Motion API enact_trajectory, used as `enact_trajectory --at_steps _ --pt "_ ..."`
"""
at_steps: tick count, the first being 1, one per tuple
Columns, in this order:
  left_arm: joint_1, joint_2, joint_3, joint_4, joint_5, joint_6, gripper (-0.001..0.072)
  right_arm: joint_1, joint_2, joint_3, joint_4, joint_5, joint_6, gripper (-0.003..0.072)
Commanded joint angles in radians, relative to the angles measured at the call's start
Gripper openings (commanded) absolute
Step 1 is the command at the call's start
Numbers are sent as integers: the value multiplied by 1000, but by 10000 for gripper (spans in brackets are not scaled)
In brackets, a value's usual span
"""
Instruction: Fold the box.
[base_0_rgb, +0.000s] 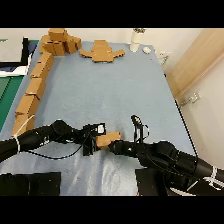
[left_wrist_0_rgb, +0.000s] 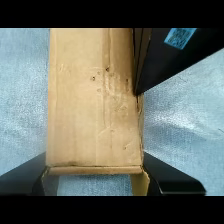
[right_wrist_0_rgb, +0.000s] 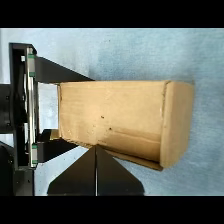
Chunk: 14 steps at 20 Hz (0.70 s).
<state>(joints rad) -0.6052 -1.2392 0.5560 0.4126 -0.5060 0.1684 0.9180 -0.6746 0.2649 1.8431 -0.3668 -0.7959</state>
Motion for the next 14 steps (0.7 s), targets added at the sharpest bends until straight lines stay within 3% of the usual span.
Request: enact_trajectory --at_steps 1,8,14 --pt "0 0 0 -1 0 -1 522 0 30 16 -2 16 -23 1" --pt "0 0 0 -1 0 -1 523 -56 155 99 -200 -188 23 1" --pt "0 0 0 -1 -1 0 523 -238 93 174 -439 -470 115 2"
